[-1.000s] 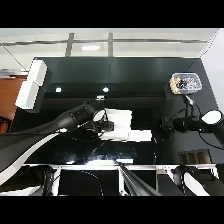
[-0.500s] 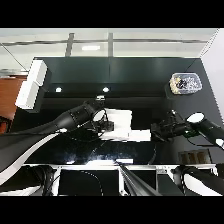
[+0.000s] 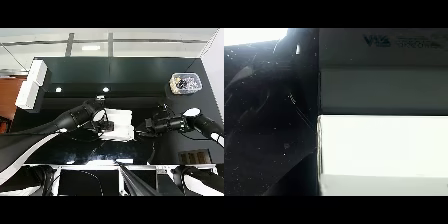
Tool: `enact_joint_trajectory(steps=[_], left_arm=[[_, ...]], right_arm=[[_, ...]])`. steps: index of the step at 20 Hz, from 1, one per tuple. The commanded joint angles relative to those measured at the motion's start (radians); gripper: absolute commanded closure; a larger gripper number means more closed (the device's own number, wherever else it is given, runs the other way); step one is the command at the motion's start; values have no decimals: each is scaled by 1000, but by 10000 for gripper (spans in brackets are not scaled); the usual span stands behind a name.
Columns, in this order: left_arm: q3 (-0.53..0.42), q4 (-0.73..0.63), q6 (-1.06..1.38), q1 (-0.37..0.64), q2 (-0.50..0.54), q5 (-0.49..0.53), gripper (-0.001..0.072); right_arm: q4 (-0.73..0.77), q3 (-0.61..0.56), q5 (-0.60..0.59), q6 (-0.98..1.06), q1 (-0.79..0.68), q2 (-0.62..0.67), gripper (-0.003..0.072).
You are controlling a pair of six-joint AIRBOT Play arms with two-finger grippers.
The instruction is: Fold the box and place the chain.
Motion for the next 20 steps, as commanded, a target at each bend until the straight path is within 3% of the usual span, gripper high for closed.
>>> enact_joint_trajectory(steps=[1,11,12,13,14,20], left_arm=[[1,0,0,1,0,0,682],[1,0,0,1,0,0,682],[1,0,0,1,0,0,682],[1,0,0,1,0,0,682],[1,0,0,1,0,0,682],[1,0,0,1,0,0,682]], right_arm=[[25,16,20,-13,6,-2,106],[-68,116,-265,180,305,-2,129],[-109,131,-283,255,329,-2,152],[-161,148,-292,317,353,-2,228],[-210,163,-301,366,377,-2,240],[-513,238,-311,648,473,-2,241]])
